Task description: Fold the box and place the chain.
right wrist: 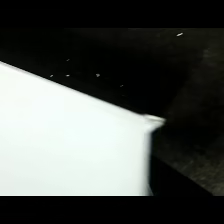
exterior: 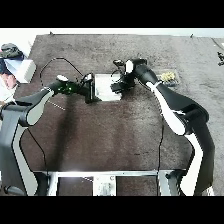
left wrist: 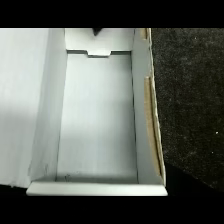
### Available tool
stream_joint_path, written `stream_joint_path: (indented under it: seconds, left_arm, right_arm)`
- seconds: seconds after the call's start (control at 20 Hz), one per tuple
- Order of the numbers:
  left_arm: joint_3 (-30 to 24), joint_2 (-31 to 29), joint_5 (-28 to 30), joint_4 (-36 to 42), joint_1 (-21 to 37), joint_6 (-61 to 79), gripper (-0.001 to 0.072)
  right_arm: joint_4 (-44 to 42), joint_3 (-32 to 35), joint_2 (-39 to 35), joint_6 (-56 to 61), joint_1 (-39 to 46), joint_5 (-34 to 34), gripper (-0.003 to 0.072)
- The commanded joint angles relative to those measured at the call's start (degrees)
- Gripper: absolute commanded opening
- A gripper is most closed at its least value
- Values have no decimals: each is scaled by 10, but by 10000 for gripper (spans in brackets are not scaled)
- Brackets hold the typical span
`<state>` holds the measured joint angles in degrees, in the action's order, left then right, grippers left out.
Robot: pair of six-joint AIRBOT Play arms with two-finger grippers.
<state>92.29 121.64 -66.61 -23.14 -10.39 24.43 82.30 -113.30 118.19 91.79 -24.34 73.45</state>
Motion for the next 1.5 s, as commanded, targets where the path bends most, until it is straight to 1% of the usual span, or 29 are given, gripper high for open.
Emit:
stream_joint_path:
  seconds: [0.0,0.2,0.25,0.35,0.45,0.7,0.75,1.0,1.05,1.1,1.25,1.3,1.35,1.45]
  left_arm:
    - [0,0,0,0,0,0,353]
    - [0,0,0,0,0,0,353]
    - [0,0,0,0,0,0,353]
    - [0,0,0,0,0,0,353]
    - [0,0,0,0,0,0,353]
    - [0,0,0,0,0,0,353]
    - [0,0,0,0,0,0,353]
    - [0,0,0,0,0,0,353]
    - [0,0,0,0,0,0,353]
    - [0,0,0,0,0,0,353]
    - [0,0,0,0,0,0,353]
    - [0,0,0,0,0,0,353]
    - [0,0,0,0,0,0,353]
    - [0,0,0,0,0,0,353]
  right_arm:
    - [41,-23,17,54,-15,29,364]
    - [66,-23,17,101,-16,29,363]
    - [66,-23,17,107,-16,26,320]
    - [66,-23,17,123,-16,17,318]
    - [68,-23,19,125,-17,16,272]
    - [71,-23,40,131,-19,21,267]
    - [73,-23,40,131,-22,19,86]
    - [76,-23,40,131,-24,11,88]
    - [78,-23,40,134,-24,11,70]
    - [79,-23,40,135,-24,7,12]
    - [79,-23,40,135,-24,0,13]
    - [79,-23,38,141,-24,-2,83]
    - [79,-23,37,146,-24,-3,118]
    - [79,-23,32,146,-24,-9,120]
